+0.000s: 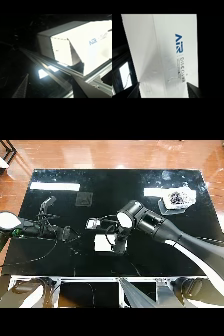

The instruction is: Fold the box and place the chain.

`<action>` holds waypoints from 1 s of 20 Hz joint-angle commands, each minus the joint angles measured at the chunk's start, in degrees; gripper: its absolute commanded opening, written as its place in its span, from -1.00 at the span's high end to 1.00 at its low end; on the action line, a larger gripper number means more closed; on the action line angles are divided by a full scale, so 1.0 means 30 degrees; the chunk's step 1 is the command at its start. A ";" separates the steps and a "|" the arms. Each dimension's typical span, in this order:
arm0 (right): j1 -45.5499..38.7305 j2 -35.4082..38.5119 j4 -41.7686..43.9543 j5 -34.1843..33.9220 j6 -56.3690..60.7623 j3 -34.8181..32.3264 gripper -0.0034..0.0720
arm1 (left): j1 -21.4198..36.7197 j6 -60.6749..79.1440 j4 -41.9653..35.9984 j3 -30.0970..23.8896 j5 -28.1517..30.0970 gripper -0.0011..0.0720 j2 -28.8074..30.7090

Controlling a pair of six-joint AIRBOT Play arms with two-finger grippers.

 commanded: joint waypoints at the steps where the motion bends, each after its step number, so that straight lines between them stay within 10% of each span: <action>1: 0.0007 -0.0051 0.0015 0.0175 0.0007 -0.0007 -0.96 | -0.0007 0.0000 0.0007 -0.0007 0.0000 -0.78 -0.0007; 20: 0.1239 -0.0051 -0.2084 -0.0641 0.1100 -0.0007 -0.96 | -0.0007 0.0007 0.0007 -0.0007 0.0007 -0.78 -0.0007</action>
